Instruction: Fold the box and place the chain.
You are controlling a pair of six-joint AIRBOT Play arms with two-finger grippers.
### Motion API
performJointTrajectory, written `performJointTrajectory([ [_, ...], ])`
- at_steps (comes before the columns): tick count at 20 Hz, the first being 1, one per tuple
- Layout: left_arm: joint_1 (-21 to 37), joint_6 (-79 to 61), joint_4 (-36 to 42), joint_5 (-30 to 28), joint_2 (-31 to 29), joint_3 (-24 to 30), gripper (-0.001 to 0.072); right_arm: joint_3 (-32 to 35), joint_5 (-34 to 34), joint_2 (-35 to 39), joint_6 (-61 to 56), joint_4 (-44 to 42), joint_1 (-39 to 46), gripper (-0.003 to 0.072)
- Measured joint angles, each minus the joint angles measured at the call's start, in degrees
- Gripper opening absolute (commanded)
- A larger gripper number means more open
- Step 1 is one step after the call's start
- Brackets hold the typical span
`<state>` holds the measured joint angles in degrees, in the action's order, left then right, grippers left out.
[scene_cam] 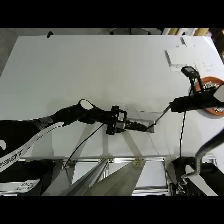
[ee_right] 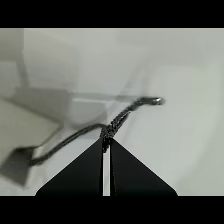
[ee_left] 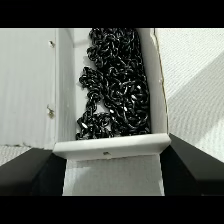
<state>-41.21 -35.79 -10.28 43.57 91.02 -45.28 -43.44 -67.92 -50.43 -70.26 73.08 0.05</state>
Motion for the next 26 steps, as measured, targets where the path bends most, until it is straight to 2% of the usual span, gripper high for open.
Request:
performJointTrajectory([
  [7,0.0,0.0,0.0,0.0,0.0,0.0,0.0068,0.0,-11.3,11.7,5.2,-7.6,-6.4,0.002],
  [11,0.0,0.0,0.0,0.0,0.0,0.0,0.0068,0.0,-13.4,14.4,5.6,-11.1,-8.5,0.002],
  [19,0.0,0.0,0.0,0.0,0.0,0.0,0.0068,0.7,-6.5,15.3,6.3,-18.0,-9.3,0.002],
  [25,0.0,0.0,0.0,0.0,0.0,0.0,0.0068,6.9,0.2,14.0,11.0,-20.3,-13.0,0.0021],
  [26,0.0,0.0,0.0,0.0,0.0,0.0,0.0068,7.9,1.3,13.1,11.8,-20.1,-14.3,0.0042],
])
